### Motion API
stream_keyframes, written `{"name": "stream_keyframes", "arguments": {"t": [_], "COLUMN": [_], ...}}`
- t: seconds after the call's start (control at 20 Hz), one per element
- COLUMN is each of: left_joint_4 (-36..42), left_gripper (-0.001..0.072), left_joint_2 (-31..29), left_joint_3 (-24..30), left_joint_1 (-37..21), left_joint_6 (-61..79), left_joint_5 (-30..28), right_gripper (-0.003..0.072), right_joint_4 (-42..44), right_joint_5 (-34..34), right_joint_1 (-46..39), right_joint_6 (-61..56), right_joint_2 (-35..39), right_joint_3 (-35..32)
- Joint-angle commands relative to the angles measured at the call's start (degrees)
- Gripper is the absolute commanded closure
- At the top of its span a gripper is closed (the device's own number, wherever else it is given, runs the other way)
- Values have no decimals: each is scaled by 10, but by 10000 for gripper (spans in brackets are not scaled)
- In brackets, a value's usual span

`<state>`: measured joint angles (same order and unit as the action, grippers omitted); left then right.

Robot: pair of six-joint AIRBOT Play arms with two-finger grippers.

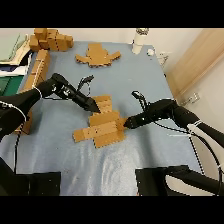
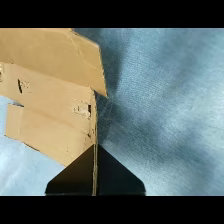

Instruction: Fold the box.

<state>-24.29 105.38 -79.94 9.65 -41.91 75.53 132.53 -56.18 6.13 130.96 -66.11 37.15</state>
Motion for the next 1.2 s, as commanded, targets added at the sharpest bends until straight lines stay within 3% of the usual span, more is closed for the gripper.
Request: {"name": "stream_keyframes", "arguments": {"t": [0.0,0.1,0.15,0.25,0.35,0.5,0.7,0.8,0.9,1.15], "left_joint_4": [12,12,16,17,16,16,7,7,7,5], "left_gripper": [694,696,696,697,698,700,701,701,701,702], "left_joint_2": [12,13,13,12,6,-26,-80,-108,-134,-189], "left_joint_3": [0,0,0,0,0,4,24,53,86,180], "left_joint_1": [2,6,7,7,8,30,68,83,95,115], "left_joint_6": [13,28,37,55,82,141,220,261,295,353], "left_joint_5": [13,16,16,14,15,11,-46,-92,-137,-229], "right_gripper": [682,674,569,197,163,163,168,208,678,682], "right_joint_4": [-1,-1,-1,-4,-24,-77,-96,-92,-71,-69], "right_joint_5": [0,0,2,8,13,-5,-44,-61,-75,-46], "right_joint_1": [0,0,0,-1,-13,-51,-93,-95,-93,-72], "right_joint_6": [0,-1,-6,-15,-56,-151,-222,-245,-245,-245], "right_joint_2": [0,0,0,0,0,1,1,1,1,0], "right_joint_3": [0,0,0,1,15,70,152,176,179,179]}}
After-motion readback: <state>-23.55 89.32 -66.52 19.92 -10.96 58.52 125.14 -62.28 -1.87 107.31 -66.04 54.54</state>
